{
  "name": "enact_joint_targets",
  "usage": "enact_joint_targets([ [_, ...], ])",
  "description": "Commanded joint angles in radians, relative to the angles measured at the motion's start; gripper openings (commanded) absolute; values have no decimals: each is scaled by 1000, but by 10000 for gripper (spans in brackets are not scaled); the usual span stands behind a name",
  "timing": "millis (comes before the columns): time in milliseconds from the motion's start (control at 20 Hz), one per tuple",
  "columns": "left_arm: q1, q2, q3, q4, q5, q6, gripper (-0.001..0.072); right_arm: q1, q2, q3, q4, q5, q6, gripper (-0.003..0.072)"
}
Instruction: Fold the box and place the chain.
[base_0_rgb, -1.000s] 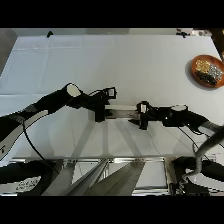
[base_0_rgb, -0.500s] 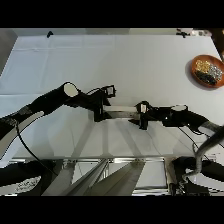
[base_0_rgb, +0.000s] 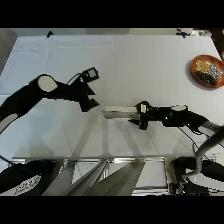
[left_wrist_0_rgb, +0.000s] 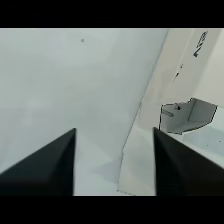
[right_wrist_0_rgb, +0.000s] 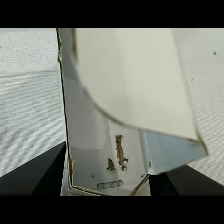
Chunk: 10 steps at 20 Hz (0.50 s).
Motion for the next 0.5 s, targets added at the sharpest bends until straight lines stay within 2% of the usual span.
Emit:
enact_joint_targets([
  [0, 76, 132, 1, 16, -93, -37, 206, 0, 0, 0, 0, 0, 0, 413],
  [50, 85, 160, 1, 16, -134, -36, -1, 0, 0, 0, 0, 0, 0, 413],
  [250, 74, 201, 0, 6, -295, -37, 4, 0, 0, 0, 0, 0, 0, 413],
  [350, 29, 199, -18, -24, -309, -30, 4, 0, 0, 0, 0, 0, 0, 413],
  [450, -63, 190, -45, -28, -309, -5, 4, 0, 0, 0, 0, 0, 0, 413],
])
